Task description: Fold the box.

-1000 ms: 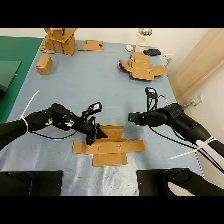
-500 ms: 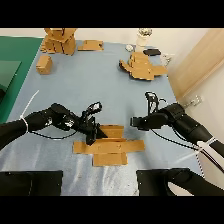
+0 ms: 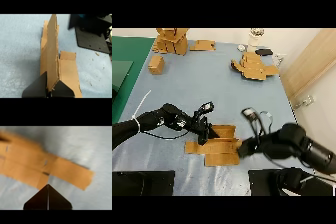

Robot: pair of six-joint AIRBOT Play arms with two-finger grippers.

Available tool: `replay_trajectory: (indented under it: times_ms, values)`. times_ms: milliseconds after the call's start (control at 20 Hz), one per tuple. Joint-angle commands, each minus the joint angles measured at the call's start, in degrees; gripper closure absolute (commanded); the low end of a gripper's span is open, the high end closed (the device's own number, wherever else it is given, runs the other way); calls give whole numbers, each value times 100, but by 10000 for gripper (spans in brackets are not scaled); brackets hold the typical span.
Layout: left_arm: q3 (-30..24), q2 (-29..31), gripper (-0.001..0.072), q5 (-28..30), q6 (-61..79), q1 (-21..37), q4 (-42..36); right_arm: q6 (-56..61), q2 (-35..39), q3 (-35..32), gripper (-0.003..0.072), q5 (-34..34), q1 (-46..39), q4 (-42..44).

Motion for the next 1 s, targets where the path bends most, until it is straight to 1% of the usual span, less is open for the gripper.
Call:
replay_trajectory:
  times_ms: [0,100,150,250,400,650,950]
  values:
    - [4,-4,695,0,-2,-2,-2,-861,216,-540,687,632,1633,20]
    - [4,-4,695,0,-2,-2,-2,-857,214,-739,685,990,2417,-702]
    - [4,-4,695,0,-2,-2,-2,-857,201,-769,630,1027,2697,-1056]
    - [4,-4,694,2,-2,-2,-2,-863,101,-769,60,1029,2955,-1622]
    - [4,-4,695,0,-2,-2,-4,-863,-256,-769,56,1102,2990,-2107]
    - [4,-4,695,0,0,-2,-2,-866,-1019,-769,56,1235,2992,-2124]
    - [4,-4,695,0,-2,0,-2,-859,-1392,-769,56,1276,2990,-2590]
